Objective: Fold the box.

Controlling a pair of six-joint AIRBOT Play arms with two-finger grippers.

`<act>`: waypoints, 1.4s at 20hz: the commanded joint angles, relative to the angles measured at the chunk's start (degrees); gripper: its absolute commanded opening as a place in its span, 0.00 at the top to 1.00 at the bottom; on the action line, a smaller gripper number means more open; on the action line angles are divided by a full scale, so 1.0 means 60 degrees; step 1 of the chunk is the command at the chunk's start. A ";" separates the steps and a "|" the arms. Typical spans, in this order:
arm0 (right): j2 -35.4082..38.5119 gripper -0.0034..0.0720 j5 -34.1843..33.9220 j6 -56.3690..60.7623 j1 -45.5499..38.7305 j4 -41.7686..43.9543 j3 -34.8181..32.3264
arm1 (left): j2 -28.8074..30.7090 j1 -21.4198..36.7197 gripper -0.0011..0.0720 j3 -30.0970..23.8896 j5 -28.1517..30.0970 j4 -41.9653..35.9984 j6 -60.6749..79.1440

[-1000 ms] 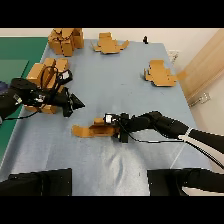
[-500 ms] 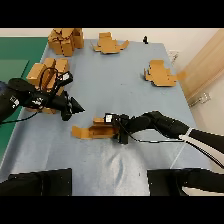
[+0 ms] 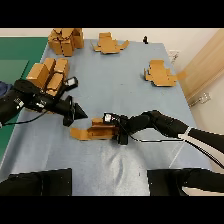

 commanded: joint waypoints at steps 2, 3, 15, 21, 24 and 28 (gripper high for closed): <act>-0.0040 0.35 0.0022 0.0007 0.0000 0.0025 0.0011 | 0.0007 -0.1606 0.97 -0.0011 -0.0350 0.1647 -0.2233; -0.0040 0.35 0.0029 0.0007 0.0000 0.0025 0.0011 | 0.0007 -0.2055 0.97 -0.0022 0.0044 0.1537 -0.2535; -0.0040 0.25 0.0015 0.0000 0.0007 -0.0124 0.0011 | -0.1293 -0.3905 0.97 -0.0015 0.6189 0.1344 -0.3687; -0.0040 0.25 -0.0018 0.0000 0.0018 -0.0149 0.0011 | -0.2299 -0.3905 0.96 0.0251 0.4812 0.1373 -0.3847; -0.0036 0.25 -0.0313 0.0000 0.0022 -0.0142 0.0015 | -0.2299 -0.3901 0.96 0.0382 0.4878 0.1388 -0.3840; -0.0036 0.15 -0.0681 0.0000 0.0022 -0.0109 0.0018 | -0.2299 -0.3905 0.96 0.0557 0.5038 0.1388 -0.3840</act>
